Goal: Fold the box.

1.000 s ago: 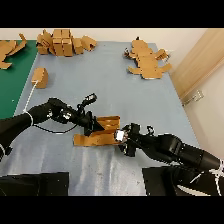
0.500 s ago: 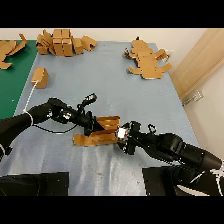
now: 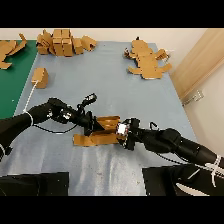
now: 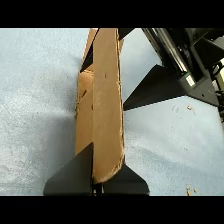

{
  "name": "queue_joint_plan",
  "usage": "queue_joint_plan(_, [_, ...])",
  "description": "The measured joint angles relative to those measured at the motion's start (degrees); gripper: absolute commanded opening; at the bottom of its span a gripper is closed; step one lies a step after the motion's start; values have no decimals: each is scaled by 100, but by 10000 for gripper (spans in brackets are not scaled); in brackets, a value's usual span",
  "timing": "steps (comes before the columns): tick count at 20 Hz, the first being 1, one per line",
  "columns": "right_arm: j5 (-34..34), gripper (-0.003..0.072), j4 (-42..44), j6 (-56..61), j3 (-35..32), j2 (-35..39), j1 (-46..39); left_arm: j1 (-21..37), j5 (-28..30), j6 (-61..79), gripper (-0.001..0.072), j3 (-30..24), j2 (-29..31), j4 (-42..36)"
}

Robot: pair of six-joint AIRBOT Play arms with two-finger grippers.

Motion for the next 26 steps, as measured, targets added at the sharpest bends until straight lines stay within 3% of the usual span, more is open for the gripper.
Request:
queue_joint_plan(4, [-752,711,1644,-1943,284,-254,-529,0,-2,0,11,-2,0,2])
queue_joint_plan(9, [-1613,711,2616,-3062,498,-546,-1016,0,-2,0,11,0,0,0])
queue_joint_plan(17, [-2059,710,2796,-3410,876,-1279,-1145,0,-7,2,12,0,0,2])
queue_joint_plan(26, [-2131,708,2660,-3442,960,-1471,-1156,0,-4,2,11,-2,0,2])
